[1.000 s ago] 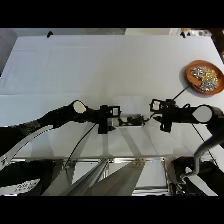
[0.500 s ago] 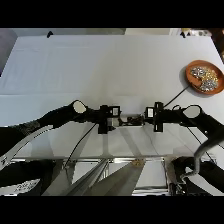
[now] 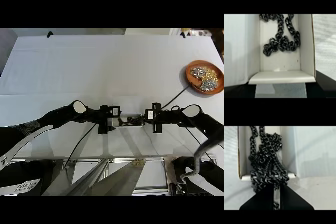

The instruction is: Fold the box and place the chain.

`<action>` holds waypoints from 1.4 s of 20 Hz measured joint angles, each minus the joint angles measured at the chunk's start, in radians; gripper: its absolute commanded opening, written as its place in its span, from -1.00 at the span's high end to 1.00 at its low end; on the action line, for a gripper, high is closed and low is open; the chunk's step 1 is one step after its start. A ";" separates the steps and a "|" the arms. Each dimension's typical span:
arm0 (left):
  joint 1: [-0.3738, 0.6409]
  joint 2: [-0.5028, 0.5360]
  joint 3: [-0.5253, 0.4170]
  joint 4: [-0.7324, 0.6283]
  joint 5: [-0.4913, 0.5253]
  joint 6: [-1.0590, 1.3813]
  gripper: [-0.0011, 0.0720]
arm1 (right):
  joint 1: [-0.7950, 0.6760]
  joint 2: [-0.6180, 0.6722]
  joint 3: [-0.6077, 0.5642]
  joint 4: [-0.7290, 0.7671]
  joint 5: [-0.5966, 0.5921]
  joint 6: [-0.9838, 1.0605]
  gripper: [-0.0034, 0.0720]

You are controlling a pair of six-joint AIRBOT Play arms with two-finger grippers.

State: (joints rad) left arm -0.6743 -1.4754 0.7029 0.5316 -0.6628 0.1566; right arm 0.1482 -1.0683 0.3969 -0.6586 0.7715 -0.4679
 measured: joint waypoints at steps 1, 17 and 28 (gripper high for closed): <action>0.000 0.000 0.000 0.000 0.000 0.000 0.94 | 0.000 0.000 0.000 -0.003 0.001 0.028 0.86; 0.000 0.000 0.000 0.000 0.000 0.000 0.94 | 0.018 0.240 0.362 -0.516 0.330 0.800 0.86; 0.000 0.000 0.000 0.000 0.000 0.000 0.94 | 0.236 0.155 0.641 -0.373 0.446 1.084 0.86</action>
